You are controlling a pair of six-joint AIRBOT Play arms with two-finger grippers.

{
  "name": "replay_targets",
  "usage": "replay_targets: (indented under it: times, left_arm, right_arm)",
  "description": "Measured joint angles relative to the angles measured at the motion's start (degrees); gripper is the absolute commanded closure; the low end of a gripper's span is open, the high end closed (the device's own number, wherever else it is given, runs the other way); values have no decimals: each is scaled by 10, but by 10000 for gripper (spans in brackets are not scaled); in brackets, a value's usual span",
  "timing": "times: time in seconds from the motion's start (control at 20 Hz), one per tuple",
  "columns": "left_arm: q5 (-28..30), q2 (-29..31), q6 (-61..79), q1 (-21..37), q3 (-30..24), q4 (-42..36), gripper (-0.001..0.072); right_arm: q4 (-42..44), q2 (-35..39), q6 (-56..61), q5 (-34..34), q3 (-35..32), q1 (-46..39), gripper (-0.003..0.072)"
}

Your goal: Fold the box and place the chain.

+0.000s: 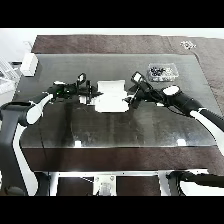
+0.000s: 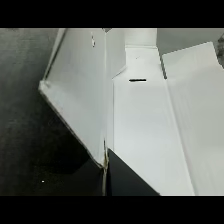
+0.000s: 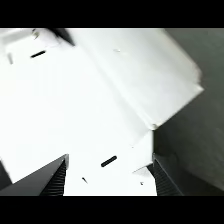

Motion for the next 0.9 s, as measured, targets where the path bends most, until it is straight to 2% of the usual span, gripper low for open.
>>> replay_targets:
  times: [0.15,0.35,0.9]
  left_arm:
    - [-2,0,-1,0,0,0,688]
    - [-3,0,-1,0,0,0,688]
    - [-6,0,-2,0,0,-1,688]
  right_arm:
    - [-32,2,-30,46,-8,12,49]
    - [-78,3,-49,60,-25,22,48]
    - [-99,-6,-109,4,-53,43,49]
